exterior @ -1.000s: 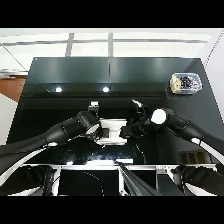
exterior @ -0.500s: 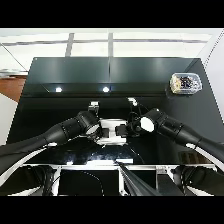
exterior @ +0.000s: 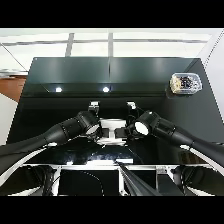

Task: Fold the box and place the chain.

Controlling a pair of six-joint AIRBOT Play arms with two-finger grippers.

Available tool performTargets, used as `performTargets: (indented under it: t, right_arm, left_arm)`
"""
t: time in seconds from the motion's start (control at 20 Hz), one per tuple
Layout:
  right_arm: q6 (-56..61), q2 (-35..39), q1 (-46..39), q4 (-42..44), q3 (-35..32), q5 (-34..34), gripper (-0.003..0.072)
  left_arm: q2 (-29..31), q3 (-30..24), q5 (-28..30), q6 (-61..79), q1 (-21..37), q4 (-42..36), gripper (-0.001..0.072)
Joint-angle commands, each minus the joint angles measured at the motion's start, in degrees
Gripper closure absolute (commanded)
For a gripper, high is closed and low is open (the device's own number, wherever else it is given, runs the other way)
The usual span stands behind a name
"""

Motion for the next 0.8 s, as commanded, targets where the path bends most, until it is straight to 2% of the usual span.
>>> performTargets:
  t: [0.0, 0.2, 0.75]
  right_arm:
    - [0.9, -1.4, 0.2, -0.5, 1.7, 1.7, 0.0451]
    - [1.0, -4.5, 0.2, -1.6, 5.2, 6.0, 0.0451]
    - [2.5, -6.6, 0.2, -2.1, 5.5, 5.7, 0.046]
  left_arm:
    - [0.0, 0.0, 0.2, 0.0, 0.0, 0.0, 0.068]
    - [0.0, 0.0, 0.2, 0.0, 0.0, 0.0, 0.068]
    - [0.0, 0.0, 0.3, 0.0, 0.0, 0.0, 0.0679]
